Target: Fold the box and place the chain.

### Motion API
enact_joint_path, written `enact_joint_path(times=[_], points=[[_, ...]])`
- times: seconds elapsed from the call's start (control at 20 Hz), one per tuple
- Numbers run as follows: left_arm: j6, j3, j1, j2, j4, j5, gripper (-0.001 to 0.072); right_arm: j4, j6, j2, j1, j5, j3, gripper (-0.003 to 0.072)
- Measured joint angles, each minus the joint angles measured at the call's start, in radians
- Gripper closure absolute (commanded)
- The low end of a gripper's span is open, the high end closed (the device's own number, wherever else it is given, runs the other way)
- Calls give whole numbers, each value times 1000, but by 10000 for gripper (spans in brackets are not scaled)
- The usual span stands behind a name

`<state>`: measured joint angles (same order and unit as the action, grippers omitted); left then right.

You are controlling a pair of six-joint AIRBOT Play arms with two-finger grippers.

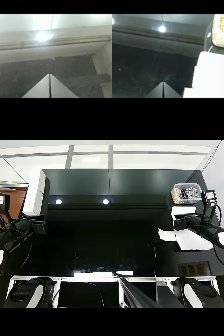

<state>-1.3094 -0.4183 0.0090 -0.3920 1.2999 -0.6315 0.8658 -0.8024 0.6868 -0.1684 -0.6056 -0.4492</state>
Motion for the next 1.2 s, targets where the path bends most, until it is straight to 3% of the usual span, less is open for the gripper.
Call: enact_joint_path(times=[0.7, 0.9, 0.95, 1.0, 1.05, 1.1, 1.2], points=[[0, 0, 0, 0, 0, 7, 678, -4, 0, 0, 0, 0, 0, 669], [0, 0, 0, 0, -3, 46, 678, -113, 0, 0, 0, 9, 0, 669], [-1, 0, 0, -1, -4, 48, 678, -156, 0, 1, 0, 31, 0, 621], [-3, 1, 0, -3, -6, 68, 646, -188, -1, 3, 0, 62, 0, 319], [-3, 1, 0, -7, -6, 79, 407, -211, -1, 11, 0, 104, 0, -19], [-3, 1, -1, -15, -10, 93, 5, -229, -1, 24, 0, 151, 0, -18], [-5, 1, -1, -39, -31, 123, 4, -238, -1, 64, -3, 223, -5, -19]])
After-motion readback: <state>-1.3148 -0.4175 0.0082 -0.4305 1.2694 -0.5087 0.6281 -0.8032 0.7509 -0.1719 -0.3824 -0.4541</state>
